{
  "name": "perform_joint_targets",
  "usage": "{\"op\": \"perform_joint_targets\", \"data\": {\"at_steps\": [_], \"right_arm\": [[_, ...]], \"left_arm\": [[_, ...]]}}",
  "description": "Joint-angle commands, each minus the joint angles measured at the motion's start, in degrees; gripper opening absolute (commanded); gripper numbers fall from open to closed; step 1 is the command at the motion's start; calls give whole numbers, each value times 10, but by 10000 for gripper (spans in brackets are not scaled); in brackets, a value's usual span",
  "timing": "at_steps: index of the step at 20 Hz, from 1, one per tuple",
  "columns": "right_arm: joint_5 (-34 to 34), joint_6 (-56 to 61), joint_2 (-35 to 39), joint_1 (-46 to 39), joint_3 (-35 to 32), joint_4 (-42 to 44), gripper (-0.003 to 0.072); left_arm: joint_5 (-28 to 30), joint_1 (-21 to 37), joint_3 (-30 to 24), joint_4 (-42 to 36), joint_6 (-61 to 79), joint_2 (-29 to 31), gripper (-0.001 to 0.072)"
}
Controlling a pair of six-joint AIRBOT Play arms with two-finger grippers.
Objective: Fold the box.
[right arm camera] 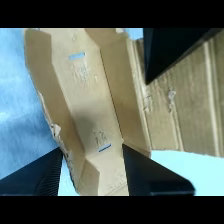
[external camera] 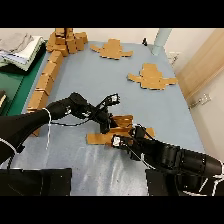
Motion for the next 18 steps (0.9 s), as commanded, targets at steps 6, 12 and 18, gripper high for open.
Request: {"op": "perform_joint_targets", "data": {"at_steps": [6,12,18], "right_arm": [[-12,40,7,-3,12,-2,720],[-9,-98,53,-102,10,69,720],[61,-448,46,-264,10,319,720]], "left_arm": [[0,0,0,0,0,0,15],[0,0,0,0,0,0,15],[0,0,0,0,0,0,15]]}}
